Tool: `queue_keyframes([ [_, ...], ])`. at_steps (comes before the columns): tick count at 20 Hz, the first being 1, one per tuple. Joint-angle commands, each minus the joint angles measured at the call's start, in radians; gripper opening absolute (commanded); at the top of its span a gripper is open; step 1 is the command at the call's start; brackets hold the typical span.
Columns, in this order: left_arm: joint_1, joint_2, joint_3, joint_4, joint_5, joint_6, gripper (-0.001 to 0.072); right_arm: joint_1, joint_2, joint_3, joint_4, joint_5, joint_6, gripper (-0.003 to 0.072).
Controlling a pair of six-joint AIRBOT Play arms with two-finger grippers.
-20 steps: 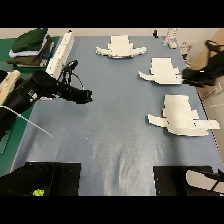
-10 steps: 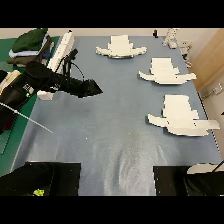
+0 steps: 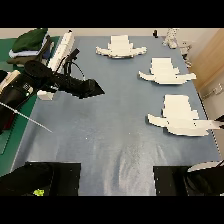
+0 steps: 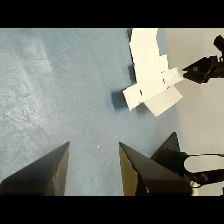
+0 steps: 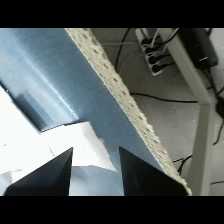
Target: Fold the box.
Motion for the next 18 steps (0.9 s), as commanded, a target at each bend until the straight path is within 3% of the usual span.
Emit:
queue_keyframes([
  [1, 0.000, 0.000, 0.001, -0.010, -0.021, 0.001, 0.0465, 0.023, -0.026, 0.006, 0.103, -0.072, -0.061, 0.0260],
  [3, 0.000, 0.000, 0.001, -0.009, -0.024, 0.001, 0.0465, 0.055, -0.012, 0.006, 0.169, -0.086, -0.112, 0.0021],
  [4, 0.000, 0.000, 0.001, -0.010, -0.026, 0.001, 0.0466, 0.075, -0.006, 0.006, 0.200, -0.093, -0.111, 0.0000],
  [8, 0.001, 0.000, 0.001, -0.009, -0.025, 0.001, 0.0465, 0.183, 0.034, 0.003, 0.291, -0.140, -0.106, -0.0001],
  [11, 0.001, 0.000, 0.001, -0.009, -0.027, 0.002, 0.0465, 0.277, 0.127, -0.054, 0.371, -0.093, -0.098, -0.0002],
  [14, 0.002, 0.001, 0.001, 0.010, -0.025, 0.017, 0.0465, 0.394, 0.269, -0.191, 0.372, 0.014, -0.055, -0.0002],
  [18, 0.002, 0.001, 0.001, 0.024, -0.045, 0.063, 0.0465, 0.575, 0.497, -0.468, 0.368, 0.210, 0.060, -0.0002],
])
